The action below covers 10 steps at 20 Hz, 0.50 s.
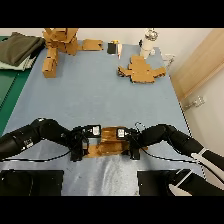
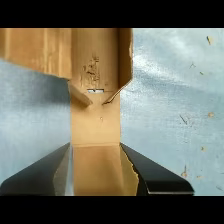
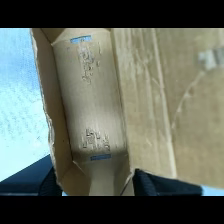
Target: Fold the box.
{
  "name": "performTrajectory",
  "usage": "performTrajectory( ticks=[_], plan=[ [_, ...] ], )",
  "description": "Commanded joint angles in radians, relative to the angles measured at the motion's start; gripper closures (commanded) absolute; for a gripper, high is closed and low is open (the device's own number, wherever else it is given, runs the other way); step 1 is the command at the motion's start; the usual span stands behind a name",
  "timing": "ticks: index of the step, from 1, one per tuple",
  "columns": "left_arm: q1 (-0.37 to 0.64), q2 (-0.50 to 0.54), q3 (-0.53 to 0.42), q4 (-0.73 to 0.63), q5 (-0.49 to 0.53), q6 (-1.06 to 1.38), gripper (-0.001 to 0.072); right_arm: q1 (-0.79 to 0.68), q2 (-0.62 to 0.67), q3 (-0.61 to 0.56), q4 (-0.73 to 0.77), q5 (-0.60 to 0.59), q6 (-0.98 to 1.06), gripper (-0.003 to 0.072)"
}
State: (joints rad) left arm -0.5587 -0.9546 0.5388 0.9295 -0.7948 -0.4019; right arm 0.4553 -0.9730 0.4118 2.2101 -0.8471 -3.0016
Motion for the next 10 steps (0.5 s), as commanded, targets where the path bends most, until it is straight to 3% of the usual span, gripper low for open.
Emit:
performTrajectory(
  ticks=[1,4,5,10],
  plan=[
    [-0.063,-0.049,-0.002,0.002,0.124,-0.008,0.0261,0.000,0.000,0.000,0.000,0.000,0.000,0.0128],
    [-0.083,-0.074,-0.002,-0.093,0.184,-0.005,0.0264,0.000,0.000,0.000,0.000,0.000,0.000,0.0128],
    [-0.089,-0.077,-0.002,-0.107,0.186,0.004,0.0334,0.000,0.000,0.000,0.000,0.000,0.000,0.0128],
    [-0.109,-0.086,-0.002,-0.122,0.186,0.027,0.0343,0.000,0.000,0.000,0.000,0.000,0.000,0.0128]
  ],
)
